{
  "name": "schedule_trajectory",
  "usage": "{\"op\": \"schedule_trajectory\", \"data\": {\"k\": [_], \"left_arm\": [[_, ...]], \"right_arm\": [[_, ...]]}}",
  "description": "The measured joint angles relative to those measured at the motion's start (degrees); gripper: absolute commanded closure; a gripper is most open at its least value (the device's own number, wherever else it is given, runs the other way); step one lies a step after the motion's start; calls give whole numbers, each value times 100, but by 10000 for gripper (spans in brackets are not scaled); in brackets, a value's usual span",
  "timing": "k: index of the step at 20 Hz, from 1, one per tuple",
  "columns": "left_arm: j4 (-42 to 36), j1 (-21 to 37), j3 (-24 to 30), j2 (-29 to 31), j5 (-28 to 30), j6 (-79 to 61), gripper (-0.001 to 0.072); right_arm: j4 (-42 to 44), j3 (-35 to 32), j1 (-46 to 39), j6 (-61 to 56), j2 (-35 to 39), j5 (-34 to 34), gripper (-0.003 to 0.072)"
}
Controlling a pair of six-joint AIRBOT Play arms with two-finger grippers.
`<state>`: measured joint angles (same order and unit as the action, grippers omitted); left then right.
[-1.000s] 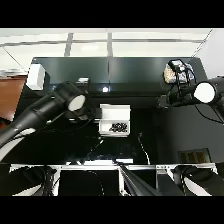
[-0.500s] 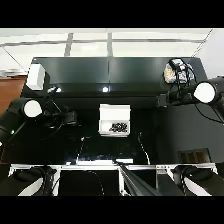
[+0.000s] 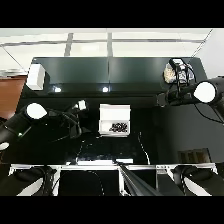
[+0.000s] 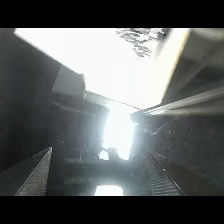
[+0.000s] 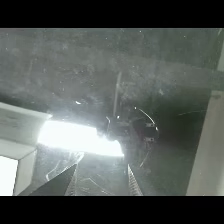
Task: Fold the box and place the chain.
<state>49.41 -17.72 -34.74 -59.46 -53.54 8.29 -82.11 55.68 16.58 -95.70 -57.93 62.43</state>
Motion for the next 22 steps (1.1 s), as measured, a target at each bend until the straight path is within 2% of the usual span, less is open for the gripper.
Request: {"op": "schedule_trajectory", "data": {"k": [3,7,13,22], "left_arm": [[-260,-66,11,-428,-11,-1088,-8],[-815,-197,11,-927,4,-1810,-7],[-1296,-490,-22,-1412,223,-2127,-7],[-1388,-546,-280,-1790,382,-2076,-7]], "right_arm": [[11,0,0,-35,0,22,309],[22,0,0,-42,0,37,308],[142,0,0,-57,0,33,309],[264,0,0,-55,0,26,308]]}}
